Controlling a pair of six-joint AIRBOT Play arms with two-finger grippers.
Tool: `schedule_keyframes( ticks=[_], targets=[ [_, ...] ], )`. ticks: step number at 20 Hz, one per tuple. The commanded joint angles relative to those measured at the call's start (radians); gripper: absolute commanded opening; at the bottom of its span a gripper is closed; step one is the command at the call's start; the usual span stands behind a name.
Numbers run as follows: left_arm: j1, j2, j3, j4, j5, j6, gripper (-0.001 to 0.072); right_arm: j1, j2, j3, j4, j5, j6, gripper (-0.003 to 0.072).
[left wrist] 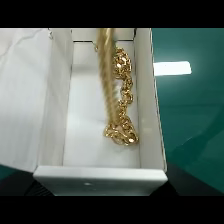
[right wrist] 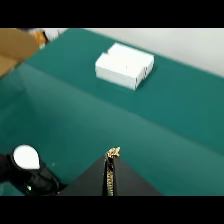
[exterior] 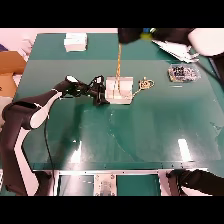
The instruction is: Fold the box and place the chain.
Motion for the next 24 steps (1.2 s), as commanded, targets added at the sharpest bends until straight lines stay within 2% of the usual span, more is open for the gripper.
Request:
schedule_keyframes(
  ticks=[1, 8, 12, 13, 14, 15, 19, 20, 21, 24],
  targets=[
    [0.001, 0.000, 0.000, 0.000, 0.000, 0.000, 0.0362, -0.001, -0.021, -0.121, -0.004, 0.001, 0.043, 0.0009],
    [0.001, 0.000, 0.000, 0.000, 0.000, 0.000, 0.0362, -0.052, -0.021, -0.449, 0.002, -0.016, 0.140, 0.0009],
    [0.001, 0.000, 0.000, 0.000, 0.000, 0.000, 0.0362, -0.051, -0.021, -0.558, 0.006, -0.097, 0.198, 0.0015],
    [0.001, 0.000, 0.000, 0.000, 0.000, 0.000, 0.0362, -0.051, -0.021, -0.571, 0.005, -0.108, 0.206, 0.0128],
    [0.001, 0.000, 0.000, 0.000, 0.000, 0.000, 0.0362, -0.051, -0.021, -0.575, 0.005, -0.108, 0.206, 0.0377],
    [0.001, 0.000, 0.000, 0.000, 0.000, 0.000, 0.0362, -0.052, -0.021, -0.575, 0.000, -0.113, 0.206, 0.0512],
    [0.001, 0.000, 0.000, 0.000, 0.000, 0.000, 0.0362, -0.077, -0.018, -0.566, -0.002, -0.121, 0.213, 0.0496],
    [0.001, 0.000, 0.000, 0.000, 0.000, 0.000, 0.0362, -0.086, -0.013, -0.567, -0.003, -0.103, 0.225, 0.0475],
    [0.001, 0.000, 0.000, 0.000, 0.000, 0.000, 0.0362, -0.099, -0.008, -0.567, -0.002, -0.078, 0.230, 0.0390],
    [0.001, 0.000, 0.000, 0.000, 0.000, 0.000, 0.0362, -0.149, -0.005, -0.568, -0.003, 0.029, 0.289, 0.0403]
  ],
)
